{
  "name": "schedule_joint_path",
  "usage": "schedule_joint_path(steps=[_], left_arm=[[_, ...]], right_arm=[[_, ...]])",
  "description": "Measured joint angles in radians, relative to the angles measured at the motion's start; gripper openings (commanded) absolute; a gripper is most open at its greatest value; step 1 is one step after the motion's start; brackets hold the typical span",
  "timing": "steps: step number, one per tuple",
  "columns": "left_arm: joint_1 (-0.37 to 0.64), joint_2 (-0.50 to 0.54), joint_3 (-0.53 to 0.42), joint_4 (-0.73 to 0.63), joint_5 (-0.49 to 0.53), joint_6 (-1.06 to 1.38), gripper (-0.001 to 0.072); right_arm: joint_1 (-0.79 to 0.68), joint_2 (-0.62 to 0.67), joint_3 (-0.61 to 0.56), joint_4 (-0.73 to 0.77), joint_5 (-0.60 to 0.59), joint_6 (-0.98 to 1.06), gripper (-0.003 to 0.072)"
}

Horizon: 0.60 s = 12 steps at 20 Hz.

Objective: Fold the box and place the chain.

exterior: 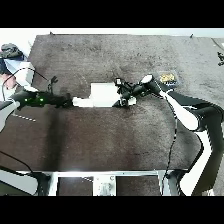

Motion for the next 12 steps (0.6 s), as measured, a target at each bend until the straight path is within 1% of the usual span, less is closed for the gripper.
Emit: schedule_joint_path(steps=[4, 8, 9, 10, 11, 12], left_arm=[[-0.034, -0.023, 0.000, -0.083, 0.026, 0.033, 0.0012], [-0.063, -0.027, 0.003, -0.204, 0.003, 0.119, 0.0014], [-0.071, -0.029, 0.004, -0.241, -0.015, 0.146, 0.0027], [-0.078, -0.029, 0.004, -0.265, -0.029, 0.170, 0.0252], [-0.085, -0.029, 0.004, -0.292, -0.040, 0.188, 0.0311], [-0.090, -0.029, 0.005, -0.314, -0.048, 0.202, 0.0311]], right_arm=[[0.000, 0.000, 0.000, 0.000, 0.000, 0.000, 0.0439], [0.000, 0.000, 0.000, 0.000, 0.000, 0.000, 0.0438], [0.000, 0.000, 0.000, 0.000, 0.000, 0.000, 0.0438], [0.000, 0.000, 0.000, 0.000, 0.000, 0.000, 0.0438], [0.000, 0.000, 0.000, 0.000, 0.000, 0.000, 0.0438], [0.000, 0.000, 0.000, 0.000, 0.000, 0.000, 0.0438]])
